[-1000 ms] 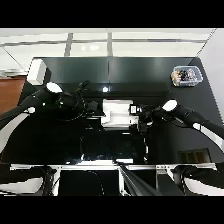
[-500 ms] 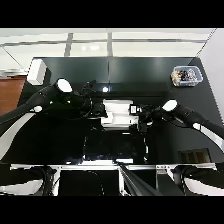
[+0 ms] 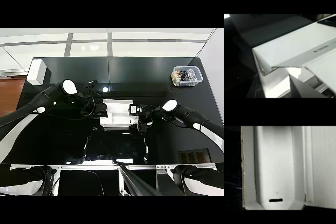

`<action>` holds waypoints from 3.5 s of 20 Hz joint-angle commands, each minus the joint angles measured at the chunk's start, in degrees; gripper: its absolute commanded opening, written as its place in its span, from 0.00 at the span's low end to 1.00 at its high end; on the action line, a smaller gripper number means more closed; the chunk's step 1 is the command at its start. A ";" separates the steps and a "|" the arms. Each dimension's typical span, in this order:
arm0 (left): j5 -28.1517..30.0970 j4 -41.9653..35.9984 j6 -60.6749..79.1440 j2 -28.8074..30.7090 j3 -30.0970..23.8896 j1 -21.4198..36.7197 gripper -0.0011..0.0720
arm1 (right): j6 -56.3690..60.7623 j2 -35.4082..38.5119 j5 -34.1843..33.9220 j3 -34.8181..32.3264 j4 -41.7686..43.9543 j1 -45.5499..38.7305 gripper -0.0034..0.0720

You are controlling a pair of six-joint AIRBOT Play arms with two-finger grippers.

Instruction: Fold the box and place the chain.

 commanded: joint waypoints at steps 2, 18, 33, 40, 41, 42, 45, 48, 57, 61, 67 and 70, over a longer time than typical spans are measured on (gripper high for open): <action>1.05 0.59 -1.14 -0.02 0.07 -1.81 0.56 | 0.02 0.00 -0.02 0.02 0.02 0.07 0.26; 1.53 33.42 -35.41 -0.46 3.48 -14.78 0.56 | 0.04 0.00 -0.13 0.02 0.04 0.07 0.26; -4.04 37.88 -50.16 -6.54 11.17 -20.24 0.47 | 0.04 0.00 -0.13 0.02 0.04 0.07 0.26; -5.75 35.95 -50.14 -8.13 11.21 -19.76 0.12 | 0.04 0.00 -0.13 0.02 0.04 0.07 0.26; -5.73 35.98 -50.10 -8.13 11.23 -19.76 0.05 | 0.04 0.00 -0.13 0.02 0.04 0.07 0.26; -5.90 35.98 -50.07 -8.13 11.23 -19.69 0.05 | 0.04 0.00 -0.13 0.02 0.04 0.07 0.26; -6.05 35.95 -49.99 -8.13 11.23 -19.63 0.05 | 0.04 0.00 -0.13 0.02 0.04 0.07 0.26; -6.10 36.00 -50.01 -8.11 11.26 -19.63 0.41 | 0.04 0.00 -0.13 0.02 0.04 0.07 0.26; -8.31 36.13 -49.68 -6.78 12.15 -17.00 0.50 | 0.04 0.00 -0.17 0.02 0.02 0.15 0.26; -6.64 35.95 -49.70 -6.95 12.15 -17.79 0.50 | 0.04 0.00 -0.20 0.02 0.02 0.15 0.26; -6.67 35.93 -49.68 -7.37 12.17 -17.84 0.05 | 0.04 0.00 -0.20 0.02 0.02 0.15 0.26; -6.64 35.95 -49.66 -7.37 12.17 -17.84 0.05 | 0.90 0.00 -0.22 0.02 0.02 0.15 0.27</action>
